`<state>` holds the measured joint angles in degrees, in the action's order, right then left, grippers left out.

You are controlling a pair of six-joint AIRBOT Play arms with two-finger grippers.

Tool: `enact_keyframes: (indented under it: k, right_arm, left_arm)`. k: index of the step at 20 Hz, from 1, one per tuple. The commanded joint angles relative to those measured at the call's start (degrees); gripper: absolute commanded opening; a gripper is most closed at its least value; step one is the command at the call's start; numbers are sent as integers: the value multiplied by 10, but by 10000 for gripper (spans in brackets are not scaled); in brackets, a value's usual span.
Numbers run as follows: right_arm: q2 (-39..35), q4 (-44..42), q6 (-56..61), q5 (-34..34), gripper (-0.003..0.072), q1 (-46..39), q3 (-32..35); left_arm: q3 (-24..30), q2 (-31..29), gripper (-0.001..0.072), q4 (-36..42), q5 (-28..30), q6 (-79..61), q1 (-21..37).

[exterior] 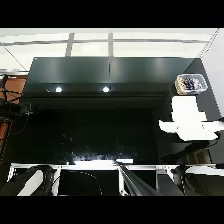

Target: Fold the box and place the chain.

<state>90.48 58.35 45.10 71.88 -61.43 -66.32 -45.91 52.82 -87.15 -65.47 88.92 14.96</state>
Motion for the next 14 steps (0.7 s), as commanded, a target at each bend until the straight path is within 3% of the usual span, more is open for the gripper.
enact_keyframes:
  k: [1,5,9,14]
  right_arm:
    - [15,-10,-32,28,10,10,-8]
    - [15,-27,-31,111,18,10,-8]
    - [4,-119,1,198,17,24,1]
    - [-142,-240,-40,89,17,117,150]
  left_arm:
    - [0,0,715,26,-4,1,1]
    - [0,0,715,26,-12,1,1]
    - [0,0,715,26,-11,0,1]
    - [0,0,715,78,-19,-7,1]
